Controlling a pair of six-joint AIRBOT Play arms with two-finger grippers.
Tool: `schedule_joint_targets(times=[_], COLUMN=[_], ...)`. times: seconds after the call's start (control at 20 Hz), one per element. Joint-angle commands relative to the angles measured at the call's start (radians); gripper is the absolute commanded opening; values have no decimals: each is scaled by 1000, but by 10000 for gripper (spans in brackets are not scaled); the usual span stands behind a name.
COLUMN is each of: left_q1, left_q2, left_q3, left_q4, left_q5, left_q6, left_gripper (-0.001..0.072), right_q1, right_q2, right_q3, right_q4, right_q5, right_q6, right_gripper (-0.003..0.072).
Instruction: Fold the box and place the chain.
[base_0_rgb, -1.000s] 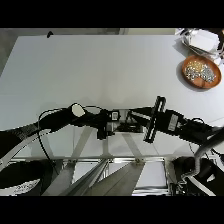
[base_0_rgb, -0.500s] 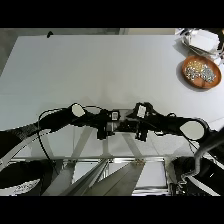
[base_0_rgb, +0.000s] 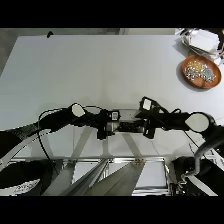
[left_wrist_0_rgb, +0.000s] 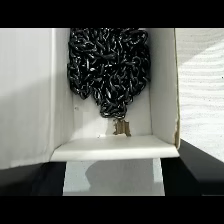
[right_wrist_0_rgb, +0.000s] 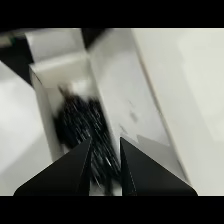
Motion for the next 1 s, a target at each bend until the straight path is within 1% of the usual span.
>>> schedule_joint_targets(times=[0.0,0.15,0.3,0.35,0.4,0.5,0.6,0.75,0.95], left_q1=[0,0,0,0,0,0,0,0,0], left_q2=[0,0,0,-1,0,-1,-1,0,-1], left_q3=[0,0,0,0,0,0,0,0,0], left_q4=[0,0,0,0,0,0,0,0,0], left_q5=[0,0,0,0,0,0,0,0,0], left_q6=[0,0,0,0,0,0,0,0,0], left_gripper=[312,312,312,312,312,312,312,312,312], right_q1=[-203,-311,-302,-290,-274,-238,-198,-163,-157], right_q2=[13,-69,-206,-253,-293,-351,-373,-400,-416], right_q3=[1,-2,-2,-2,-2,-2,-2,-2,-2], right_q4=[-92,-114,-106,-105,-96,-47,-2,21,54], right_q5=[191,174,125,103,75,7,-44,-55,-58], right_q6=[-100,-299,-569,-637,-682,-726,-764,-793,-793], right_gripper=[189,190,201,235,286,293,293,291,289])
